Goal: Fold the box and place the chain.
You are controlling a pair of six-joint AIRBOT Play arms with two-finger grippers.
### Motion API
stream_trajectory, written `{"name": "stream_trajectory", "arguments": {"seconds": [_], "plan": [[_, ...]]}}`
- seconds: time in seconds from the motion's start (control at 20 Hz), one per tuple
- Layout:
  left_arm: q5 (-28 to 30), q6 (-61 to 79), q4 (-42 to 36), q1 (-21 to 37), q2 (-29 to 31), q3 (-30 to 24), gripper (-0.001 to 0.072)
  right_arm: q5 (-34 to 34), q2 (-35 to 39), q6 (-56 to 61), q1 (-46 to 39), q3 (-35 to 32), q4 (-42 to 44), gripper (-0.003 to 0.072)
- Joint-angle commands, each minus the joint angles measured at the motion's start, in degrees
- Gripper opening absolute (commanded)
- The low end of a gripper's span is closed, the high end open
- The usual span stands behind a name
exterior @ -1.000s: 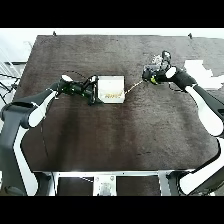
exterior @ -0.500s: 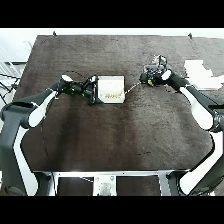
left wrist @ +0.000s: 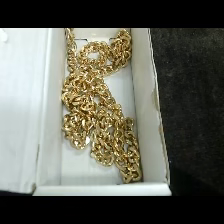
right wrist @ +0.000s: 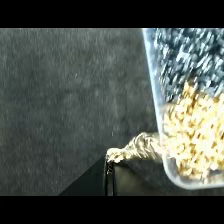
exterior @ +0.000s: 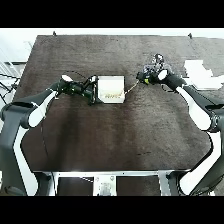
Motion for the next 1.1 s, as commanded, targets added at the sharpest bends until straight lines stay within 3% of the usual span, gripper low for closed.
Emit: {"name": "stream_trajectory", "arguments": {"seconds": [0.0,0.3,0.55,0.8,1.05], "plan": [[-0.02,0.00,0.00,0.02,-0.04,0.00,0.0473,1.25,1.53,-1.79,0.48,0.81,0.17,0.0008],[-0.02,0.00,0.00,0.02,-0.02,0.02,0.0474,10.19,19.17,-9.99,5.35,0.79,-0.15,0.0009],[-0.04,0.02,0.00,0.00,-0.02,0.02,0.0473,15.02,31.23,-10.10,10.64,0.79,-3.98,0.0009],[-0.09,0.00,0.00,0.00,-0.02,0.02,0.0473,20.02,34.95,-9.51,15.78,0.76,-5.25,0.0009],[-0.11,0.00,-0.02,0.00,-0.02,0.02,0.0473,19.41,34.88,-5.99,21.75,-1.16,-5.75,0.0009]]}}
